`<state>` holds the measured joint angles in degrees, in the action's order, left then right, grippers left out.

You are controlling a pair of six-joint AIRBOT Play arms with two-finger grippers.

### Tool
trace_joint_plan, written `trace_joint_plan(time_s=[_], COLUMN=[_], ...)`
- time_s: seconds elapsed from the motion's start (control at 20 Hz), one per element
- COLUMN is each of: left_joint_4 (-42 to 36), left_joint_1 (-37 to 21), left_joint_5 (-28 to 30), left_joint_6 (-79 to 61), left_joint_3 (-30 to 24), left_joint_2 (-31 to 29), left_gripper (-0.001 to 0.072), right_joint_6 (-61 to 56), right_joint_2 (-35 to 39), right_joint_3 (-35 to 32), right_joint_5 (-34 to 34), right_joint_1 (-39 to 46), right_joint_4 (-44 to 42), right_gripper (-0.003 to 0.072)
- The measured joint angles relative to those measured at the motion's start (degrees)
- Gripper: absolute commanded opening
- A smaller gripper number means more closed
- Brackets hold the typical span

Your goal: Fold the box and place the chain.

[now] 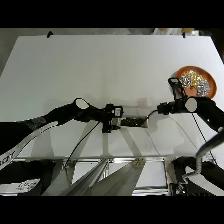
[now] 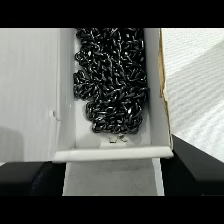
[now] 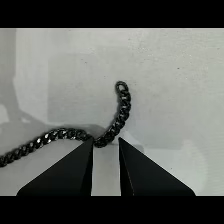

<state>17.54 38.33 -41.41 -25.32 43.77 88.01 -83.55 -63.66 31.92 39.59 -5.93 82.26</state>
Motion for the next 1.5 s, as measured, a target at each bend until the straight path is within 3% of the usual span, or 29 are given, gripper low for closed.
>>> trace_joint_plan(time_s=[0.2,0.25,0.35,0.5,0.8,0.95,1.15,1.3,1.5], left_joint_4=[0.00,0.02,0.00,0.00,0.00,0.00,0.00,0.00,0.00], left_joint_1=[0.00,0.00,0.00,0.00,0.00,0.00,0.00,0.00,0.00], left_joint_5=[0.00,0.00,0.00,0.00,0.00,0.00,0.00,0.00,0.00], left_joint_6=[0.00,0.00,0.00,0.02,0.02,0.02,0.02,0.02,0.02], left_joint_3=[0.00,0.00,0.00,0.00,0.00,0.00,0.00,0.00,0.00], left_joint_2=[0.00,0.00,0.00,0.00,0.00,0.00,0.00,0.00,0.00], left_gripper=[0.0150,0.0150,0.0150,0.0150,0.0150,0.0150,0.0150,0.0150,0.0150], right_joint_6=[-1.33,-1.55,-1.79,-1.90,-0.98,4.63,12.28,16.04,19.19], right_joint_2=[-1.14,-1.60,-2.32,-2.34,11.17,21.84,31.89,34.51,32.94], right_joint_3=[0.00,0.00,0.02,0.00,0.11,0.09,0.09,0.09,0.09], right_joint_5=[-0.15,-0.17,-0.13,0.11,7.26,14.01,18.78,20.04,20.20], right_joint_1=[-0.13,-0.13,-0.13,-0.13,-0.13,-0.13,-0.15,-0.15,-2.62], right_joint_4=[1.03,1.18,1.18,1.16,-0.48,-9.81,-29.35,-41.27,-47.15], right_gripper=[0.0148,0.0130,0.0025,0.0013,0.0013,0.0013,0.0013,0.0013,0.0014])
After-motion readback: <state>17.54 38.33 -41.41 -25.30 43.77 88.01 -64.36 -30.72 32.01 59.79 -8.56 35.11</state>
